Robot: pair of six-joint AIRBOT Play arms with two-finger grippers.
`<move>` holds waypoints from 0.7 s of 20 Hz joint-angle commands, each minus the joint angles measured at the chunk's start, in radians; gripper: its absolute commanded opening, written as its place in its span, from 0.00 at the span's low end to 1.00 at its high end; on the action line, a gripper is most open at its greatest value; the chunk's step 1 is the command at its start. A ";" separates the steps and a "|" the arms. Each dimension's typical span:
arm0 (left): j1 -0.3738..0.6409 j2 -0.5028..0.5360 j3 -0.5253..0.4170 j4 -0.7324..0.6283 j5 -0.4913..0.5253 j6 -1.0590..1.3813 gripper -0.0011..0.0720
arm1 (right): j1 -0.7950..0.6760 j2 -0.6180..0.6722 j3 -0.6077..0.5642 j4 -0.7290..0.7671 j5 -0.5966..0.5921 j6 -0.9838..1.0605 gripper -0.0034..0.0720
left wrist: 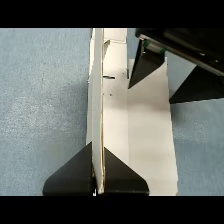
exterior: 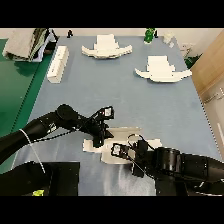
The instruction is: Fold the box.
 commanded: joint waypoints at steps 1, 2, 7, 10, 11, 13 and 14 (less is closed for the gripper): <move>0.000 0.000 0.000 0.000 0.001 0.000 0.04 | 0.002 -0.005 0.010 -0.121 0.018 0.116 0.84; 0.000 0.000 0.000 0.000 0.001 0.000 0.04 | 0.002 -0.004 0.018 -0.120 0.013 0.126 0.84; 0.000 0.000 0.000 0.000 0.001 0.000 0.04 | 0.001 0.022 0.071 -0.152 -0.055 0.252 0.84; 0.000 0.000 0.000 0.000 0.000 0.000 0.04 | 0.001 0.032 0.072 -0.180 -0.109 0.423 0.84; 0.000 0.000 0.000 0.000 0.000 0.000 0.04 | 0.001 0.039 0.075 -0.180 -0.134 0.449 0.86; 0.000 0.000 0.000 0.000 0.000 0.000 0.04 | 0.001 0.058 0.093 -0.181 -0.185 0.459 1.00; 0.000 0.000 0.000 0.000 0.001 0.000 0.04 | 0.001 0.077 0.095 -0.189 -0.195 0.458 1.00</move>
